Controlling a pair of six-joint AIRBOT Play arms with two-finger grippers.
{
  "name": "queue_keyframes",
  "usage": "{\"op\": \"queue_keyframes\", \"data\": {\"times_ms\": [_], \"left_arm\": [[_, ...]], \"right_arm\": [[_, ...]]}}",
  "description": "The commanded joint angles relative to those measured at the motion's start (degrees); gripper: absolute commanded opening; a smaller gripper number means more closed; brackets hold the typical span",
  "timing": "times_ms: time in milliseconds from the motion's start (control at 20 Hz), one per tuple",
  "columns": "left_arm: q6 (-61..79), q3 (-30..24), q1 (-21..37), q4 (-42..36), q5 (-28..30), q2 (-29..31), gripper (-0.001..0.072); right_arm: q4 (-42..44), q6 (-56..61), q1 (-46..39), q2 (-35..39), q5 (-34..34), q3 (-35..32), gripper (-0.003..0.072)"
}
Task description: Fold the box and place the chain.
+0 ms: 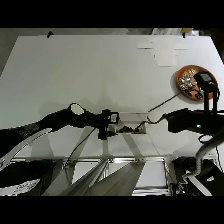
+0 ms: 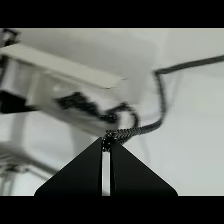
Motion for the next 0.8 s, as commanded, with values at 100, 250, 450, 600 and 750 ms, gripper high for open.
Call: {"op": "queue_keyframes", "data": {"times_ms": [100,250,450,600,750], "left_arm": [[0.0,0.0,0.0,0.0,0.0,0.0,0.0207],[0.0,0.0,0.0,0.0,0.0,0.0,0.0207],[0.0,0.0,0.0,0.0,0.0,0.0,0.0207],[0.0,0.0,0.0,0.0,0.0,0.0,0.0207],[0.0,0.0,0.0,0.0,0.0,0.0,0.0207]], "right_arm": [[17.9,-12.5,-0.1,-5.0,-6.1,0.0,0.002],[17.8,-14.8,3.2,-10.5,-6.7,0.0,0.002],[16.3,-16.1,11.6,-17.7,-11.8,0.0,0.002],[12.7,-15.4,14.2,-22.8,-13.5,0.0,0.002],[11.4,-15.4,14.2,-26.2,-13.1,-0.1,0.002]]}}
